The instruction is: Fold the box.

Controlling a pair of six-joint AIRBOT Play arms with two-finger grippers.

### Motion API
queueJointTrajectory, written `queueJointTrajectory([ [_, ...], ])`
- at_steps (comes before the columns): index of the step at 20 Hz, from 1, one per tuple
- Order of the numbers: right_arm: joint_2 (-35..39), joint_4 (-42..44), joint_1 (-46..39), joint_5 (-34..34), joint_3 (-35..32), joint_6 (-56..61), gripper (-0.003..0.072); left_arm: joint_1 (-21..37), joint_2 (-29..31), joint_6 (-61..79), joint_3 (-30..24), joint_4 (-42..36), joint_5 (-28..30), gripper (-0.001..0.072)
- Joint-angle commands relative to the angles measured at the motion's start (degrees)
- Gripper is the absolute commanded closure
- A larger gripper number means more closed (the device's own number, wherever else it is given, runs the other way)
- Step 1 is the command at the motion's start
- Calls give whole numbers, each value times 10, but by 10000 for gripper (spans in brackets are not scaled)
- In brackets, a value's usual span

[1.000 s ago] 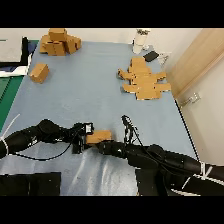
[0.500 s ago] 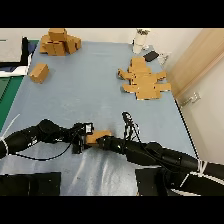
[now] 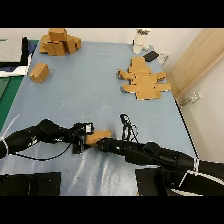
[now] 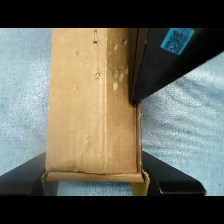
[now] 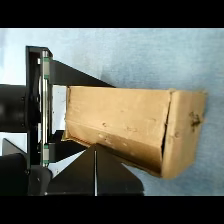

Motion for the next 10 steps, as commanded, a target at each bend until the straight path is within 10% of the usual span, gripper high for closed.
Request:
queueJointTrajectory([
  [1, 13, -52, 0, 0, 6, -2, 683, 0, 0, 0, 0, 0, 0, 203],
  [10, 68, -295, -194, -391, 118, 51, 682, 0, 0, 0, 0, 0, 0, 203],
])
